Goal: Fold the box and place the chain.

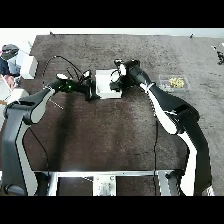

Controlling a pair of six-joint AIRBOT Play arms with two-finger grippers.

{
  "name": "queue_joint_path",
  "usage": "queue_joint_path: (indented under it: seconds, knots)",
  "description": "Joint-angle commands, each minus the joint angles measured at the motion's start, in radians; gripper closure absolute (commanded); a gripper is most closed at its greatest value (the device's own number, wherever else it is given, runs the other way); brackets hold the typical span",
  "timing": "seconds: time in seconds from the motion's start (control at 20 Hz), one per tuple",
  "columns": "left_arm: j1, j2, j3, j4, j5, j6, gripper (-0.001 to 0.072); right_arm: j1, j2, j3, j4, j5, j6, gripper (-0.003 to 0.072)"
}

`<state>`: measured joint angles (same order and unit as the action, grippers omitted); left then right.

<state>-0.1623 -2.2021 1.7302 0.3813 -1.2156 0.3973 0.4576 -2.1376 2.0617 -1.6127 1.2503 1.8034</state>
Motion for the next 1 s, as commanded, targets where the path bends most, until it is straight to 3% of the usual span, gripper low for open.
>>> queue_joint_path:
  seconds: [0.0,0.25,0.35,0.7,0.8,0.85,0.95]
  knots:
    - [0.001,0.000,0.000,0.000,0.000,0.000,0.0227,0.005,-0.001,0.001,-0.022,-0.004,0.034,0.0480]
    - [0.001,0.000,0.000,0.000,0.000,0.000,0.0227,0.006,-0.001,0.001,-0.026,0.005,0.083,0.0481]
    - [0.001,0.000,0.000,0.000,0.000,0.000,0.0226,0.007,-0.001,0.001,-0.026,0.004,0.091,0.0636]
    - [0.001,0.000,0.000,0.000,0.000,0.000,0.0226,0.007,-0.001,-0.002,-0.026,0.003,0.113,0.0642]
    - [0.001,0.000,0.000,0.000,0.000,0.000,0.0227,0.006,0.002,-0.002,-0.026,0.000,0.119,0.0366]
    - [0.001,0.000,0.000,0.000,0.000,0.000,0.0226,0.006,0.006,-0.002,-0.026,0.003,0.119,0.0328]
    - [0.001,0.000,0.000,0.000,0.000,0.000,0.0227,0.006,0.015,-0.002,-0.025,0.014,0.105,0.0327]
